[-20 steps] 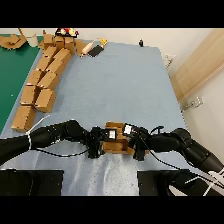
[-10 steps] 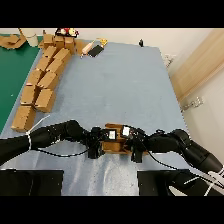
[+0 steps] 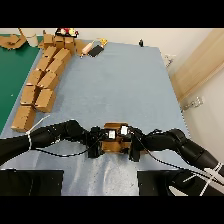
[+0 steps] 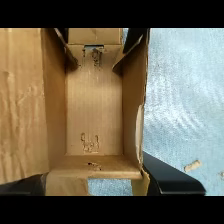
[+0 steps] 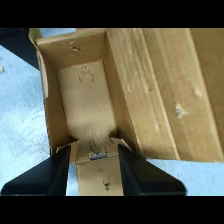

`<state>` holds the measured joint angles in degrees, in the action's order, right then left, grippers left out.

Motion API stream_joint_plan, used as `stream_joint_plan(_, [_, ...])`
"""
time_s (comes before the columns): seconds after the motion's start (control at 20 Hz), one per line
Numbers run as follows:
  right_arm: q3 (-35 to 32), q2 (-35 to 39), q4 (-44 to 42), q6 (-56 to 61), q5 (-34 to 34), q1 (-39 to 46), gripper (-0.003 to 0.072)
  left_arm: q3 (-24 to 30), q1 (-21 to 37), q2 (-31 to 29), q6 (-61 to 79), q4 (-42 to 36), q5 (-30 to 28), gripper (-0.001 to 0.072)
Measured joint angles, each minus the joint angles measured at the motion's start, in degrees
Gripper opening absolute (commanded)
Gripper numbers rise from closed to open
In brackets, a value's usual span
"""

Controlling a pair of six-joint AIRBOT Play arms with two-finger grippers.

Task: Fold the box.

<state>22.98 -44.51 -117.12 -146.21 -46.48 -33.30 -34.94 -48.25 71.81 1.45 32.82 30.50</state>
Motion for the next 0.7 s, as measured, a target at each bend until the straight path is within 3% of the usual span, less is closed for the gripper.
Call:
stream_joint_plan(0.25, [0.0, -0.31, -0.33, -0.24, 0.26, 0.0, 0.0481, 0.0, 0.0, 0.0, 0.0, 0.0, 0.0, 0.051])
stream_joint_plan(0.3, [0.09, -0.17, -0.07, 0.61, 0.04, 0.0, 0.0396, 0.0, 0.0, 0.0, 0.0, 0.0, 0.0, 0.0509])
stream_joint_plan(0.35, [0.46, 0.26, 0.74, 3.21, -1.11, 0.0, 0.0194, 0.0, -0.02, 0.0, 0.02, -0.09, 0.04, 0.0509])
stream_joint_plan(0.4, [1.18, 0.87, 2.62, 7.13, -3.02, 0.02, 0.0045, 0.0, -0.02, -0.02, 0.02, -0.15, 0.04, 0.051])
stream_joint_plan(0.45, [2.23, 1.75, 5.92, 12.74, -5.86, 0.02, 0.0003, 0.0, -0.02, 0.0, 0.02, -0.13, 0.02, 0.051])
stream_joint_plan(0.7, [6.73, 7.72, 23.47, 46.29, -21.33, 0.52, 0.0002, 0.0, -0.02, -0.02, 0.0, -0.11, 0.0, 0.0509])
